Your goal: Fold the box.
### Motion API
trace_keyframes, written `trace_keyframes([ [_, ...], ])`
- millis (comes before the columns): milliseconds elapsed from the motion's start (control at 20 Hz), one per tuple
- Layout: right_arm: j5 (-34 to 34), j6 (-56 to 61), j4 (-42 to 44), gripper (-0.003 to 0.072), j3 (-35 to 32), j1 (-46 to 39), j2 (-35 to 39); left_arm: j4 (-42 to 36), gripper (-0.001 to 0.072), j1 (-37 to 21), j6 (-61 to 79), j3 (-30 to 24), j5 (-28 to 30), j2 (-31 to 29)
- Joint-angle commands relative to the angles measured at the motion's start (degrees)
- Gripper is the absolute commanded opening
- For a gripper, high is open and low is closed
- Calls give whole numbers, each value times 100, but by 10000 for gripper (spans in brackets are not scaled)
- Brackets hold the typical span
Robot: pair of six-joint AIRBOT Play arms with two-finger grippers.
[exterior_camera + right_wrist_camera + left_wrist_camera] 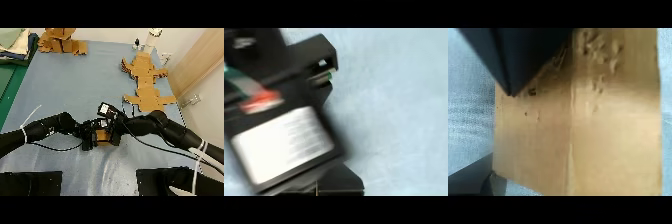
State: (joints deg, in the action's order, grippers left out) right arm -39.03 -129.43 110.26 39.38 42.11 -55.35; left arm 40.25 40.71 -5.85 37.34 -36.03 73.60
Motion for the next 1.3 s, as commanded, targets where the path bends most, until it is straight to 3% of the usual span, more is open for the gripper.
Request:
trace_keyframes([
  [0, 555, 304, -702, 17, -485, 367, 708, 2, 505, 2, 2, -4, 0, 4],
  [100, 531, 297, -723, 306, -669, 372, 879, 2, 505, 2, 2, -4, 0, 4],
  [150, 442, 297, -726, 364, -688, 372, 868, 2, 505, 2, 2, -4, 0, 4],
  [350, -39, 122, -717, 381, -684, 376, 756, 2, 505, 2, 2, -4, 0, 4],
  [400, -138, 28, -726, 451, -686, 404, 756, 2, 505, 2, 2, -4, 0, 4],
  [550, -221, -382, -743, 485, -686, 407, 756, 2, 505, 2, 2, -4, 0, 4],
  [600, -197, -586, -765, 535, -686, 402, 754, 2, 505, 2, 2, -4, 0, 2],
  [950, 380, -1318, -1298, 535, -774, 402, 743, 2, 505, 2, 2, -4, 0, 2],
  [1250, 378, -1421, -1233, 535, -870, 660, 756, 2, 505, 2, 2, -4, 0, 2],
])
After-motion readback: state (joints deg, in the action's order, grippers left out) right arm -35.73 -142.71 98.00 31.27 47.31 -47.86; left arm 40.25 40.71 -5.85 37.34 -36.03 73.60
